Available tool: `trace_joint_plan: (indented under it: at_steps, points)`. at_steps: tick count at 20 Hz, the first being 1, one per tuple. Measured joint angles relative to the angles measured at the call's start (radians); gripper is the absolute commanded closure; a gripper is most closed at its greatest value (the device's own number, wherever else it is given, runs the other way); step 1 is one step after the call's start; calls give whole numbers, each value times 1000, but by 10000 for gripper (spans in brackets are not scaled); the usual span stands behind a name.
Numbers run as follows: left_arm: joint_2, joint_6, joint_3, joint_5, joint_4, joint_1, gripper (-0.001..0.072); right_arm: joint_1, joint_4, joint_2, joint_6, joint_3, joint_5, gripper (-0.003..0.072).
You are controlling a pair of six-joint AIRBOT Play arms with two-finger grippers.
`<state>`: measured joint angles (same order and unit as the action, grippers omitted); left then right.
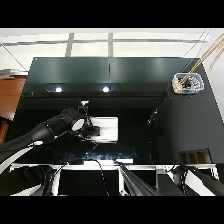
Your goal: Fold the box and place the chain.
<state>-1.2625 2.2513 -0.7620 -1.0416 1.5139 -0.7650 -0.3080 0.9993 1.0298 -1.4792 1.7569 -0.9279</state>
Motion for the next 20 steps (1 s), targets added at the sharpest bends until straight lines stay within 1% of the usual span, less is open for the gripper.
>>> trace_joint_plan:
  at_steps: [3, 6, 8, 12, 17, 20]
  points:
    - [0, 0, 0, -3, 0, 0, 678, 1, -1, -10, 11, 79, -61, 671]
    - [0, 0, 0, -6, -3, 0, 678, 32, 0, -43, 37, 96, -134, 671]
    - [0, 0, 0, -6, -4, 0, 678, 87, 21, -83, 55, 79, -172, 671]
    - [0, 0, 0, -8, -4, 0, 678, 254, 119, -158, 67, 29, -255, 671]
    - [0, 0, 0, -8, -4, 0, 677, 419, 166, -188, 46, -12, -470, 671]
    - [0, 0, 0, -8, -4, 0, 678, 491, 167, -193, 43, -77, -579, 671]
